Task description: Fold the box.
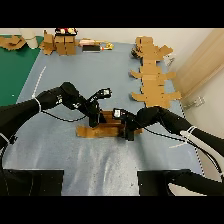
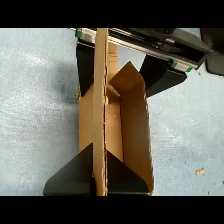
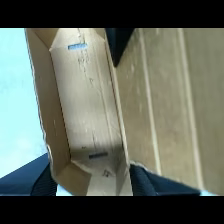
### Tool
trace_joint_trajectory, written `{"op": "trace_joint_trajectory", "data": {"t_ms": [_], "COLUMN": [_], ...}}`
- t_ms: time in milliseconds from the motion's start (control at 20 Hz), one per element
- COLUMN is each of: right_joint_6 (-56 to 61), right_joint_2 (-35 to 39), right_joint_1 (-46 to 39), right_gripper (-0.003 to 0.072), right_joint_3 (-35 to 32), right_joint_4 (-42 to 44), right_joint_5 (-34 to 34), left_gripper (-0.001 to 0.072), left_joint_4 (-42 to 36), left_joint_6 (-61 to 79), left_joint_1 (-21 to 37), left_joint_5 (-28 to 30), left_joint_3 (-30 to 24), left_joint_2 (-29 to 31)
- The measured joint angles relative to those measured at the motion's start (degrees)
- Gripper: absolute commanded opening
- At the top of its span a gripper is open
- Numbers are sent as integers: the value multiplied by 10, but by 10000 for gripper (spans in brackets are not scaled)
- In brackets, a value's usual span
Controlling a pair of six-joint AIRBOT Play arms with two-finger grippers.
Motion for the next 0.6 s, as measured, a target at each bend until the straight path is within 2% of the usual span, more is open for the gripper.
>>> {"op": "trace_joint_trajectory", "data": {"t_ms": [200,600], "right_joint_6": [0,0], "right_joint_2": [-20,-34], "right_joint_1": [-12,-16], "right_gripper": [610,610], "right_joint_3": [24,38], "right_joint_4": [-6,-9], "right_joint_5": [-32,-55], "left_gripper": [14,14], "left_joint_4": [0,0], "left_joint_6": [0,0], "left_joint_1": [0,0], "left_joint_5": [0,0], "left_joint_3": [0,0], "left_joint_2": [0,0]}}
